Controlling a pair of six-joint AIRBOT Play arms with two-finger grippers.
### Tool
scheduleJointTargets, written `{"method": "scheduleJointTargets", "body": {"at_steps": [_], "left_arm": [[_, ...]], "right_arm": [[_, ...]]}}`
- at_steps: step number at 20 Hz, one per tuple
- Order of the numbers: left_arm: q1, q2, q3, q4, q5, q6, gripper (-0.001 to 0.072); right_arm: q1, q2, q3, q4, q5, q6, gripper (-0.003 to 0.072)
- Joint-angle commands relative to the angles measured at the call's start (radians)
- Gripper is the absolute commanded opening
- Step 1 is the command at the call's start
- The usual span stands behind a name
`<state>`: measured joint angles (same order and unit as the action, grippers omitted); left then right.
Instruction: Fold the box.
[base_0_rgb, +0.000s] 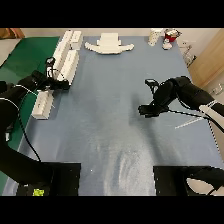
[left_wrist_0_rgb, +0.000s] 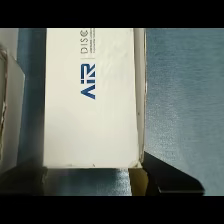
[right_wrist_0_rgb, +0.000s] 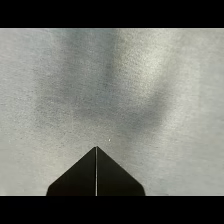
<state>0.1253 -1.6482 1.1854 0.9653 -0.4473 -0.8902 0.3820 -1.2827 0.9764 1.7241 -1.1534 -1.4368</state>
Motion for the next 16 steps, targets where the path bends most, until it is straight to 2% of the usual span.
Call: {"method": "scheduleJointTargets", "body": {"at_steps": [1,15,16], "left_arm": [[0.001,-0.029,0.019,0.021,-0.006,-0.001,0.0457],[-0.001,-0.032,0.019,-0.005,0.020,-0.001,0.0459],[-0.001,-0.032,0.019,-0.005,0.017,-0.001,0.0531]], "right_arm": [[0.000,-0.001,0.001,0.000,0.000,0.000,0.0004],[0.000,-0.001,0.001,0.000,0.000,0.000,0.0005],[0.000,-0.001,0.001,0.000,0.000,0.000,0.0004]]}}
